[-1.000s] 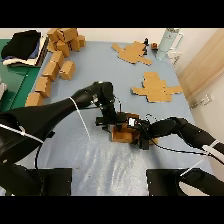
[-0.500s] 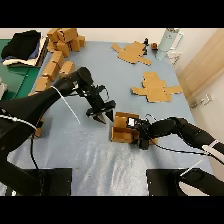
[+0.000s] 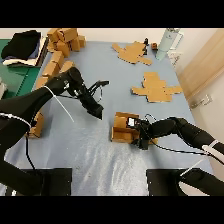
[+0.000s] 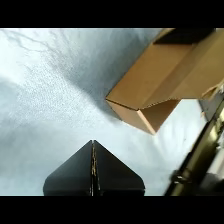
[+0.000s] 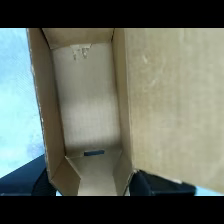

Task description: Fold the box.

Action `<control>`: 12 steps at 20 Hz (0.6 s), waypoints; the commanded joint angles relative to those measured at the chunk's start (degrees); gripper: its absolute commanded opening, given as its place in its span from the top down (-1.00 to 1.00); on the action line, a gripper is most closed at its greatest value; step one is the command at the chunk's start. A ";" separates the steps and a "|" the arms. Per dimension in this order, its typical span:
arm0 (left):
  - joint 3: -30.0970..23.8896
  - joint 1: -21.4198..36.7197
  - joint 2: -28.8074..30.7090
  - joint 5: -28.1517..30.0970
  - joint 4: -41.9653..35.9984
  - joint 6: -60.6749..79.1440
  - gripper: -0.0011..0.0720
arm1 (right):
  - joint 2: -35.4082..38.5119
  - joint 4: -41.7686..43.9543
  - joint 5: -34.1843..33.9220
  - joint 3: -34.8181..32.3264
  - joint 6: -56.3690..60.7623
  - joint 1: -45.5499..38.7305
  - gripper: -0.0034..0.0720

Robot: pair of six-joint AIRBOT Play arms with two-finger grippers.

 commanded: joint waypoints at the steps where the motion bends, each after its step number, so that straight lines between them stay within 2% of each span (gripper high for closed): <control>1: -8.81 -1.75 4.48 8.11 1.05 13.92 0.95 | 0.02 0.00 0.02 0.02 0.02 -0.02 -0.43; 6: -27.89 -7.96 21.92 29.40 -0.04 30.40 0.93 | 0.02 -0.02 0.00 0.02 0.02 -0.02 -0.43; 8: -33.31 -8.57 25.35 31.08 -7.34 41.99 0.85 | 0.02 0.00 0.00 0.02 0.02 -0.02 -0.43; 9: -35.23 -8.61 25.35 31.17 -11.47 49.86 -0.23 | 0.02 -0.02 0.00 0.02 0.02 -0.02 -0.43; 10: -36.81 -8.81 24.70 32.06 -16.17 58.66 -0.94 | 0.02 0.00 -0.02 0.02 0.02 -0.02 -0.43; 12: -38.03 -9.60 22.88 33.20 -21.94 67.34 -0.93 | 0.02 0.00 0.00 0.02 0.02 -0.02 -0.43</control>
